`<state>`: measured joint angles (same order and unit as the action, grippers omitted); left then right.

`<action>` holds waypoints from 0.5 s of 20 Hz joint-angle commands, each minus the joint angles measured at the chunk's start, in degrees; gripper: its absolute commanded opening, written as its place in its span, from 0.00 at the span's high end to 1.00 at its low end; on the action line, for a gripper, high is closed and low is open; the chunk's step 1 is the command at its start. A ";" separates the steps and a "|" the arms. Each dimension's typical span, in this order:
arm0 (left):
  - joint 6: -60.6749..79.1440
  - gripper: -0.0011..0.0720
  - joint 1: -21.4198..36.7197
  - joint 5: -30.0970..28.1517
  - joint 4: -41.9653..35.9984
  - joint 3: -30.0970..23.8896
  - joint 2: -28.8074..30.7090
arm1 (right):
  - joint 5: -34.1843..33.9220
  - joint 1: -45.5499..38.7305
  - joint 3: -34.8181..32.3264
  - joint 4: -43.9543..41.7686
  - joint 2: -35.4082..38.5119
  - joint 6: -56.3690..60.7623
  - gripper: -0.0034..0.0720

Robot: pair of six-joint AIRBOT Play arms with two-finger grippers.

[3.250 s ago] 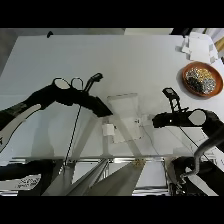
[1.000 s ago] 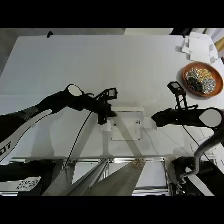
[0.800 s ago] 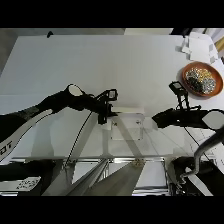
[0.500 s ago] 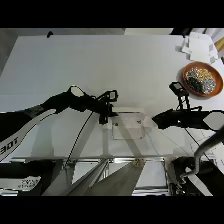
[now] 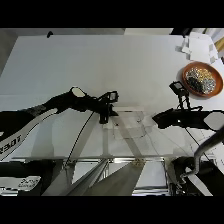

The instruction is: Fold the box and place the chain.

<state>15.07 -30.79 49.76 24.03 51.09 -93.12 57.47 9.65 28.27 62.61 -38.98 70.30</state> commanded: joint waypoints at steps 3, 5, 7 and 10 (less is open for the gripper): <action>0.09 0.97 -0.02 -0.66 0.46 -0.04 -0.07 | -0.09 0.04 0.00 0.09 0.04 -0.04 0.56; -0.02 0.97 -0.02 -0.24 0.46 -0.02 -0.07 | -0.09 0.04 0.00 0.11 0.04 -0.07 0.56; -0.02 0.97 -0.02 -0.24 0.46 -0.02 -0.07 | -0.09 0.04 0.00 0.11 0.04 -0.09 0.56; -0.02 0.97 -0.02 -0.24 0.46 -0.02 -0.07 | -0.07 0.04 0.00 0.20 0.04 -0.31 0.56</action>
<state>15.09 -30.79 49.39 24.43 51.09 -93.17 57.36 9.65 28.27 62.74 -38.98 70.19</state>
